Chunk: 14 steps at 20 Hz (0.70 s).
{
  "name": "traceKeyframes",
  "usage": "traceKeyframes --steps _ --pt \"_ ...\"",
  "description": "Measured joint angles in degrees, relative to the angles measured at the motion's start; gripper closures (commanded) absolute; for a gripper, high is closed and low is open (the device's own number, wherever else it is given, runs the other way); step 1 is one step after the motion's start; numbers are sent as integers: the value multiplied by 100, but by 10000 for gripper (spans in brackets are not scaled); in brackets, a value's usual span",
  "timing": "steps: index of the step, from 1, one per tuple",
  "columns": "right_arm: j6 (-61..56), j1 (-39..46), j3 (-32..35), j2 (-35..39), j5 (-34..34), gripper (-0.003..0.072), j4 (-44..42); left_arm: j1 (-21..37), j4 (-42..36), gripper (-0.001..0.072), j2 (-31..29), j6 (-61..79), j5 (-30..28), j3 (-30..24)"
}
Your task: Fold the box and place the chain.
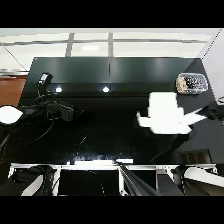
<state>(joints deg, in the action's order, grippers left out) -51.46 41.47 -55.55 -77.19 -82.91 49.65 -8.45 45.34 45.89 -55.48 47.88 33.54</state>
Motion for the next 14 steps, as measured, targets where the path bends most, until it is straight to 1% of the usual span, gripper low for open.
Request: traceKeyframes --steps 1,3,6,8,10,14 --pt "76 -256 354 297 55 670 -328 0 -46 2 4 -2 31 -9" --pt "262 -826 1182 1019 516 670 -1005 0 -168 36 24 -2 68 -20" --pt "577 -1847 2533 2227 1617 670 -2201 0 -448 36 120 -22 76 -28" --pt "710 -2583 3246 2900 2378 670 -2870 0 -647 36 284 -22 81 -28" --pt "787 -3292 3707 3309 3027 670 -3272 0 -868 35 575 -26 205 -13" --pt "841 -4277 4059 3611 3860 670 -3635 20 -1209 35 1473 11 496 153"
